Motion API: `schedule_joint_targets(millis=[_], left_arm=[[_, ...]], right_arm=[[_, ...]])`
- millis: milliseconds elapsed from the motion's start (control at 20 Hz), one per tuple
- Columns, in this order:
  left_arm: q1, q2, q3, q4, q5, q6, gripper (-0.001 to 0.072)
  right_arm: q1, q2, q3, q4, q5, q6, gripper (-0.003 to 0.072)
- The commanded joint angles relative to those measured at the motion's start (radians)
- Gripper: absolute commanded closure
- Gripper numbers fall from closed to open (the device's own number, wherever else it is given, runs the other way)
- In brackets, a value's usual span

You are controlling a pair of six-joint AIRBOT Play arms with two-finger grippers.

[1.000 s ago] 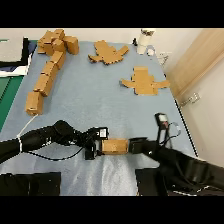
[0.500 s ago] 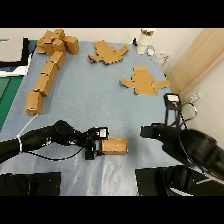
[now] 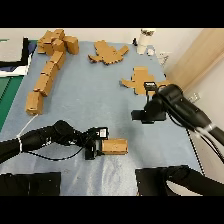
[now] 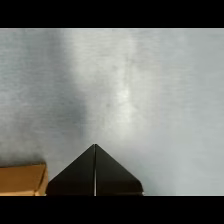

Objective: Fold the box.

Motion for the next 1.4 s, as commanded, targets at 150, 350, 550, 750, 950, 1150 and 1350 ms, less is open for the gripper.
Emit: schedule_joint_targets(millis=[150, 350, 550, 750, 950, 1150, 1350], left_arm=[[0.001, 0.0, 0.001, 0.0, 0.001, 0.0, 0.0187], [0.002, 0.004, 0.001, 0.0, 0.003, -0.014, 0.0187], [0.019, 0.031, 0.001, 0.01, 0.014, -0.2, 0.0187], [0.095, 0.072, 0.001, 0.013, 0.014, -0.292, 0.0186], [0.236, 0.159, 0.001, 0.124, 0.012, -0.443, 0.0186], [0.393, 0.275, 0.001, 0.431, -0.061, -0.758, 0.0186], [0.526, 0.362, 0.001, 0.642, -0.205, -0.955, 0.0186]], right_arm=[[-0.117, -0.166, 0.07, 0.16, 0.164, -0.137, 0.0681], [-0.119, -0.168, 0.07, 0.142, 0.204, -0.137, 0.0681], [-0.119, -0.169, 0.07, 0.089, 0.205, -0.137, 0.0681], [-0.119, -0.169, 0.07, 0.072, 0.209, -0.137, 0.068], [-0.119, -0.169, 0.07, 0.05, 0.212, -0.137, 0.068], [-0.119, -0.169, 0.07, 0.043, 0.218, -0.137, 0.0681], [-0.119, -0.169, 0.07, 0.009, 0.253, -0.137, 0.068]])
